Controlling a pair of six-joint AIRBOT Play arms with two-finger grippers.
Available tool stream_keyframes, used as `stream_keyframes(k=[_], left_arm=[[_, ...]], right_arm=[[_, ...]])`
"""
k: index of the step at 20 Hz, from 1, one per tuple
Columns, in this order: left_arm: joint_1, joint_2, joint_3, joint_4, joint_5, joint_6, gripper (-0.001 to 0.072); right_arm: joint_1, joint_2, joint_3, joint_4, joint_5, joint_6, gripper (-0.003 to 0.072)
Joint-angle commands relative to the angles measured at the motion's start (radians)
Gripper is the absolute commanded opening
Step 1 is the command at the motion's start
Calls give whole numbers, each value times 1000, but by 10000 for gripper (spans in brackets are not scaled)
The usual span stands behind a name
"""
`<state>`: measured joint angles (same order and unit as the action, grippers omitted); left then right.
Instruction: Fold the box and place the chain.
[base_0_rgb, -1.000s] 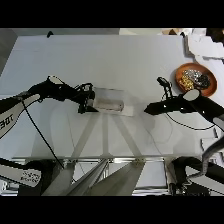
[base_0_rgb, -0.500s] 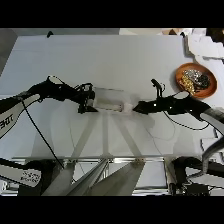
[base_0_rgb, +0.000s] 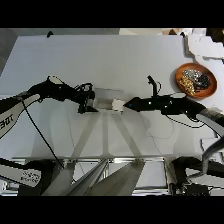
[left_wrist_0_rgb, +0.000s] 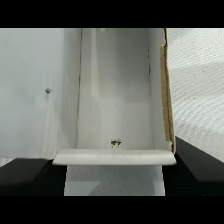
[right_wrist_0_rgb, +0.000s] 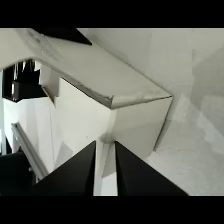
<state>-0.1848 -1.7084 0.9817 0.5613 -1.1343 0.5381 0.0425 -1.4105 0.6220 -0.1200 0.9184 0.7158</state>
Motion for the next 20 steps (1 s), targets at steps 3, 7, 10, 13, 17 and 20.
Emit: stream_keyframes(k=[3,7,10,13,17,20], left_arm=[[0,1,0,0,1,0,339],[0,1,0,0,1,0,339],[0,1,0,0,1,0,339],[0,1,0,0,1,0,339],[0,1,0,0,1,0,339],[0,1,0,0,1,0,339]], right_arm=[[6,4,0,7,-12,-12,244],[45,7,0,-60,-120,-11,265],[92,7,0,-61,-209,-11,292],[119,7,1,-60,-260,-10,293],[144,14,1,-60,-299,-10,293],[161,37,2,-88,-383,-8,293]])
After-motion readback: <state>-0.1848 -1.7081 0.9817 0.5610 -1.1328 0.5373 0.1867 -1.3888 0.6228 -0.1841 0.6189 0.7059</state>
